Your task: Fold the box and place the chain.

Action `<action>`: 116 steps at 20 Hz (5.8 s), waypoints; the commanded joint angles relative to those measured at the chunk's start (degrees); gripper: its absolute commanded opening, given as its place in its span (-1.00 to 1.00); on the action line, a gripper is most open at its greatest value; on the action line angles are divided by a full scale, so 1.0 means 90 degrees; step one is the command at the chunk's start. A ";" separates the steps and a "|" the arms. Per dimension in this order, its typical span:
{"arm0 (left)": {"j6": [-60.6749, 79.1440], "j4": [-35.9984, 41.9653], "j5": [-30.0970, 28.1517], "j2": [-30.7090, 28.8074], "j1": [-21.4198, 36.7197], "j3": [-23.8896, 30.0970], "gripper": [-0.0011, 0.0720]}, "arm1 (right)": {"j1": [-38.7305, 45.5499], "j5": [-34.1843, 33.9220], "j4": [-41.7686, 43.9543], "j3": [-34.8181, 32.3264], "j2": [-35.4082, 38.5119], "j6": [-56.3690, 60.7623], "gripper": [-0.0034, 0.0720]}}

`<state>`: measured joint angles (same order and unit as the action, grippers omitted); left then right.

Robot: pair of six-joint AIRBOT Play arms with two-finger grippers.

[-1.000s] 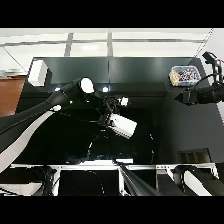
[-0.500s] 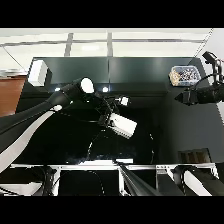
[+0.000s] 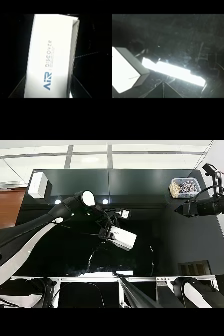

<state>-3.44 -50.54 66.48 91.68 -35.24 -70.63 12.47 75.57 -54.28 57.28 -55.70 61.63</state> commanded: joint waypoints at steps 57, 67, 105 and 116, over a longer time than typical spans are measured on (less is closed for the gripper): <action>-0.9287 -0.4257 0.0746 -0.1251 0.6331 0.0245 -0.34 | 0.0002 -0.0148 -0.0092 0.0007 0.0002 0.0056 -0.88; -0.7014 -0.3041 -0.1571 -0.0415 0.6504 -0.0170 -0.19 | 0.0002 -0.0143 -0.0092 0.0007 0.0002 0.0636 -0.88; -0.8459 -0.2810 -0.5051 -0.5020 0.3186 0.4852 -0.90 | -0.0911 -0.5615 0.0789 -0.2810 0.0648 -0.0974 -0.88; -0.8459 -0.2810 -0.5051 -0.5020 0.3186 0.4852 -0.90 | -0.0911 -0.5612 0.0789 -0.2810 0.0648 -0.0974 -0.88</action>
<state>-79.53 -75.83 21.10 46.52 -6.61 -26.98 4.32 25.06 -47.18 32.03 -49.89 52.86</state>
